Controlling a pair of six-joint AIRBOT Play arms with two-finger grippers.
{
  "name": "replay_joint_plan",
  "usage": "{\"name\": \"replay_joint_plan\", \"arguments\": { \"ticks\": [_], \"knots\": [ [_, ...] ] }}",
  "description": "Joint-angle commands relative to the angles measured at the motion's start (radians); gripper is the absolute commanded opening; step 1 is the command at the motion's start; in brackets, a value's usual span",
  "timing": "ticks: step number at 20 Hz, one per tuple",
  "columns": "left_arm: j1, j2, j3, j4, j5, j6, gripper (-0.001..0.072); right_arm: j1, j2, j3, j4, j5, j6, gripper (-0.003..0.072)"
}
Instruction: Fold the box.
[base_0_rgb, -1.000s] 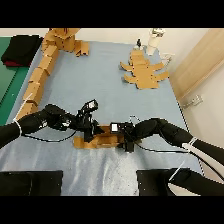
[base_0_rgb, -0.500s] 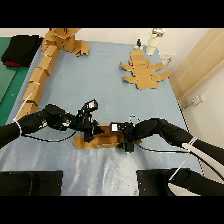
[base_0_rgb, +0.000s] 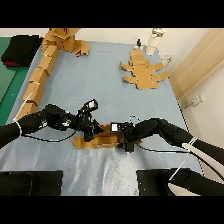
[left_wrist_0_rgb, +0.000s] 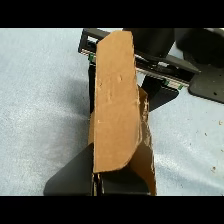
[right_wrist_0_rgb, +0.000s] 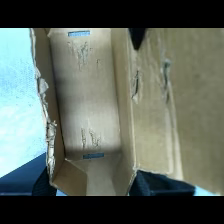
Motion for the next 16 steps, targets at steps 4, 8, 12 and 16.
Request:
{"name": "replay_joint_plan", "arguments": {
  "ticks": [4,8,12,16],
  "knots": [
    [0.000,0.000,0.000,-0.003,0.002,-0.001,0.0012,0.000,0.000,-0.001,0.000,0.000,0.000,0.0503],
    [0.000,0.001,0.000,-0.016,0.001,-0.001,0.0012,0.000,0.000,-0.001,0.000,0.000,0.000,0.0503],
    [0.001,0.001,0.000,-0.021,-0.005,-0.050,0.0013,0.000,0.000,-0.001,0.000,0.000,0.000,0.0503],
    [0.035,0.025,0.000,0.000,0.010,-0.198,0.0686,0.000,0.000,-0.001,-0.001,0.000,0.000,0.0503]
  ]
}}
